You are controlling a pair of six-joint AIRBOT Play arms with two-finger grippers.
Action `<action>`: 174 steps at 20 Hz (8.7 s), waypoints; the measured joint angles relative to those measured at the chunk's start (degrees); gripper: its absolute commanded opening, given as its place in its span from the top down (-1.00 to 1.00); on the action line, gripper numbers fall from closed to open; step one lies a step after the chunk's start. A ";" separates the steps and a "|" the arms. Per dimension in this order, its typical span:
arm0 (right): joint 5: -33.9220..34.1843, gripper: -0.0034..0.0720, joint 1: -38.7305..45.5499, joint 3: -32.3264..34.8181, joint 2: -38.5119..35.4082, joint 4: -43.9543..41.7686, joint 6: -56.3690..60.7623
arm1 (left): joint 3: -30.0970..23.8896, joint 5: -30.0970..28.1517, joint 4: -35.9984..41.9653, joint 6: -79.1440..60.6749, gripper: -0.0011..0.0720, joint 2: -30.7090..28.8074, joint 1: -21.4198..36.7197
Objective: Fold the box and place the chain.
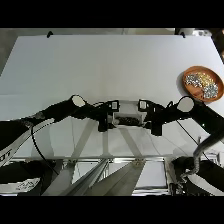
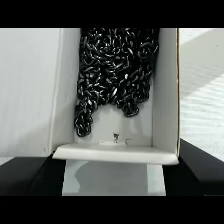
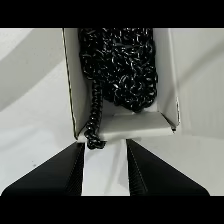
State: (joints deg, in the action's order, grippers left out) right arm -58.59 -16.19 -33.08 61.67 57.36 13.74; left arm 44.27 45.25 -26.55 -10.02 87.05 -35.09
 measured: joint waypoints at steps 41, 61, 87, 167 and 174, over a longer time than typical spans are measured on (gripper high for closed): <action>3.91 0.36 0.52 -2.14 -4.70 -19.58 1.51 | 0.00 -0.02 0.02 -0.02 -0.11 0.00 -0.04; -17.11 0.86 5.11 -28.26 23.10 -16.26 5.60 | 0.00 -0.02 0.02 0.00 -0.11 0.00 -0.04; -10.16 0.00 -3.72 -12.96 9.86 -7.96 4.20 | 0.00 0.00 0.02 0.00 -0.11 0.00 -0.04; 12.68 0.01 -16.26 -7.98 -0.76 7.96 16.48 | 0.00 -0.24 0.15 0.11 -0.11 0.00 -0.04; 13.07 0.01 -16.72 -6.16 0.31 8.39 17.14 | 0.00 -0.22 0.09 0.00 -0.11 0.00 -0.04</action>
State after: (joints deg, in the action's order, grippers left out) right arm -45.52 -32.91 -39.24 61.98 65.76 30.87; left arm 44.27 45.04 -26.46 -10.02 87.05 -35.14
